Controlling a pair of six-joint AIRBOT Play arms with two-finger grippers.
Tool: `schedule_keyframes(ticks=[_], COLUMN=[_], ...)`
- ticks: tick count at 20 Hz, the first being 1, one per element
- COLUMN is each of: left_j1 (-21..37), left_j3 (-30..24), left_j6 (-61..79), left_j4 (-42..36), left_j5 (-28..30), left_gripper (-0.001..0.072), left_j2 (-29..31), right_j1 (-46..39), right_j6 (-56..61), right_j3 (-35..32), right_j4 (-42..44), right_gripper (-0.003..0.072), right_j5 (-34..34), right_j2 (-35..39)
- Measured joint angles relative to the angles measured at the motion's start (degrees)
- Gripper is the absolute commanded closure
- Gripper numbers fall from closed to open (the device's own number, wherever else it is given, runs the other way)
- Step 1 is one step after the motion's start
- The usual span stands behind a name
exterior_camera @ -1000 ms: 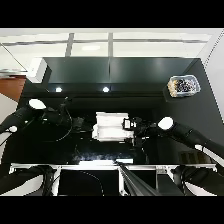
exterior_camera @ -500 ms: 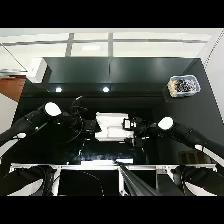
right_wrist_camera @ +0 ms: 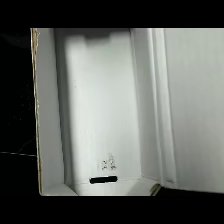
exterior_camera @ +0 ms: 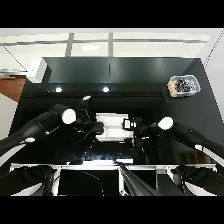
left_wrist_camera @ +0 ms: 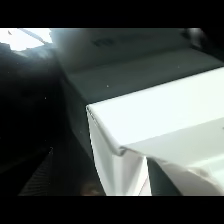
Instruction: Fold the box and place the chain.
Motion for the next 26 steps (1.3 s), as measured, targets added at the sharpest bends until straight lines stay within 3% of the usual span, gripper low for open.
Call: schedule_keyframes(ticks=[1, 2, 5, 17, 20, 26], left_j1=[-1.79, -3.23, -5.77, -8.68, -8.90, -8.94], left_j3=[0.55, 0.98, 1.64, 5.27, 6.75, 7.58], left_j6=[-3.69, -7.19, -14.47, -25.09, -25.33, -25.44], left_j4=[2.58, 4.63, 7.93, 12.94, 13.29, 13.55], left_j5=[0.11, 0.24, -0.26, -3.17, -4.48, -5.97], left_gripper=[0.0094, 0.0214, 0.0299, 0.0317, 0.0418, 0.0417], left_j2=[-0.37, -0.76, -1.64, -5.20, -6.67, -7.56], right_j1=[0.00, 0.00, 0.00, 0.52, 1.90, 2.80], right_j6=[0.00, 0.00, 0.00, 0.00, 0.20, 2.19], right_j3=[0.00, 0.00, 0.00, 0.00, -0.17, -0.31], right_j4=[0.00, 0.00, -0.02, -0.44, -1.92, -2.89], right_gripper=[0.0253, 0.0253, 0.0253, 0.0253, 0.0254, 0.0253], right_j5=[0.00, 0.00, 0.00, -0.13, -0.31, -2.21], right_j2=[0.00, 0.00, 0.00, 0.02, 0.04, 0.00])
